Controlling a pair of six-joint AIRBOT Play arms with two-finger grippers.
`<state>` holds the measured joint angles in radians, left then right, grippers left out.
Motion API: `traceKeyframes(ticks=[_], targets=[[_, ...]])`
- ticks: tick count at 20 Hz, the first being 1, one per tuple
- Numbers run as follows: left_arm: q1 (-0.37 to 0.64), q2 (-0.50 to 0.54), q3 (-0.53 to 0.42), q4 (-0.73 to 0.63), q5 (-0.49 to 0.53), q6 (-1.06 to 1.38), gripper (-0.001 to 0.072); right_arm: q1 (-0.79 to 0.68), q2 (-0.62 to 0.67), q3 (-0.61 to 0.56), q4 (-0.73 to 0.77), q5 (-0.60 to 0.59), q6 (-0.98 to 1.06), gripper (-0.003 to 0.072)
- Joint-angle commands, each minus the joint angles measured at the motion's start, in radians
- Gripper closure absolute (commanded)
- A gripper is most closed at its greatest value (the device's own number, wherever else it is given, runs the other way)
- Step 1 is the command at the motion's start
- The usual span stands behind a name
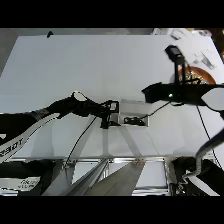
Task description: Fold the box and place the chain.
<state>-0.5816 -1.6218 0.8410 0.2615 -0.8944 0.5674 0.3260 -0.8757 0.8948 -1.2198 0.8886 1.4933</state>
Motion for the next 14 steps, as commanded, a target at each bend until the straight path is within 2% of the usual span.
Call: traceKeyframes(ticks=[1,3,6,7,8,9,14], targets=[[0.000,0.000,0.001,0.000,0.000,0.000,0.0624,-0.118,-0.043,0.032,-0.260,0.091,0.100,0.0669],[0.000,0.000,0.001,0.000,0.000,0.000,0.0624,-0.171,-0.095,0.001,-0.365,0.121,0.139,0.0669],[0.000,0.000,0.001,0.000,0.000,0.000,0.0624,-0.227,-0.179,-0.017,-0.372,0.121,0.168,0.0668],[0.000,0.000,0.001,0.000,0.000,0.000,0.0624,-0.230,-0.211,-0.018,-0.369,0.122,0.169,0.0643],[0.000,0.000,0.001,0.000,0.000,0.000,0.0624,-0.229,-0.245,-0.019,-0.365,0.124,0.180,0.0470],[0.000,0.000,0.001,0.000,0.000,0.000,0.0624,-0.229,-0.275,-0.019,-0.353,0.126,0.186,0.0400],[0.000,0.000,0.001,0.000,0.000,0.000,0.0624,-0.229,-0.384,-0.019,-0.343,0.133,0.190,0.0400]])
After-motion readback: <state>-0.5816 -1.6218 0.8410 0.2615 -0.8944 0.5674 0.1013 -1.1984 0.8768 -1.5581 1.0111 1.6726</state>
